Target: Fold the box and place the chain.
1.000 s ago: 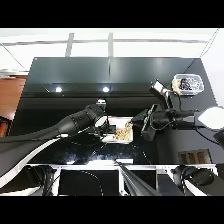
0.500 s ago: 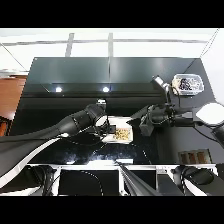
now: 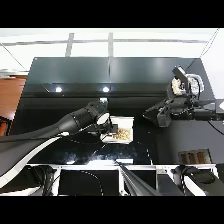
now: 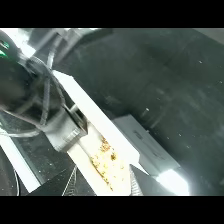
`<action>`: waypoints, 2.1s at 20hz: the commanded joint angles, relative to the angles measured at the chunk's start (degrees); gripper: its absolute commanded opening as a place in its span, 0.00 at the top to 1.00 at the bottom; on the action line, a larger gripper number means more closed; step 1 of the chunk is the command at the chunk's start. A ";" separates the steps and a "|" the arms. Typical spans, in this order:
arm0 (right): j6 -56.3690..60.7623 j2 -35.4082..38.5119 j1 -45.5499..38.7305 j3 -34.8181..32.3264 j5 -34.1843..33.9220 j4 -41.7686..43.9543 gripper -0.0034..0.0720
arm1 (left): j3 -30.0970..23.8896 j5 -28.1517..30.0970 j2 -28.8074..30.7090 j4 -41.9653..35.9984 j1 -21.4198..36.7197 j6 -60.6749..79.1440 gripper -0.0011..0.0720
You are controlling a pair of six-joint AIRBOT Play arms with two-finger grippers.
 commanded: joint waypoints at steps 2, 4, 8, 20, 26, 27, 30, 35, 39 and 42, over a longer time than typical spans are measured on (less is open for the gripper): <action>-0.24 0.09 -2.05 0.17 2.10 -0.07 0.43 | 2.62 -2.49 3.87 1.84 0.28 5.25 0.39; -0.26 0.09 -2.10 0.17 1.88 -0.13 0.43 | 2.58 -5.46 7.58 4.44 0.74 9.88 0.39; -0.26 0.09 -2.12 0.17 1.60 -0.87 0.43 | 0.11 -10.91 16.50 9.09 4.00 21.75 0.39; 1.11 0.09 -2.23 0.17 1.40 -3.54 0.43 | -37.68 11.21 35.87 -46.05 32.28 99.30 0.32; 1.09 0.09 -2.16 0.17 1.99 -3.56 0.43 | -35.93 13.16 27.82 -45.62 25.86 139.21 0.01; 1.09 0.07 -2.16 0.17 1.92 -3.56 0.43 | -35.30 13.73 25.75 -45.59 26.01 141.15 0.01; 1.09 0.07 -2.16 0.17 2.01 -3.54 0.43 | -33.22 14.05 20.11 -45.46 28.24 144.08 0.01; 1.11 0.07 -2.16 0.17 2.54 -3.54 0.43 | -30.71 14.40 16.00 -49.48 30.03 147.38 0.01; 1.11 0.07 -2.16 0.17 2.99 -3.54 0.43 | -29.88 14.25 12.79 -51.58 29.55 147.56 0.01; 1.11 0.07 -2.16 0.17 2.97 -3.54 0.43 | -29.90 14.32 12.41 -49.05 29.55 148.71 0.01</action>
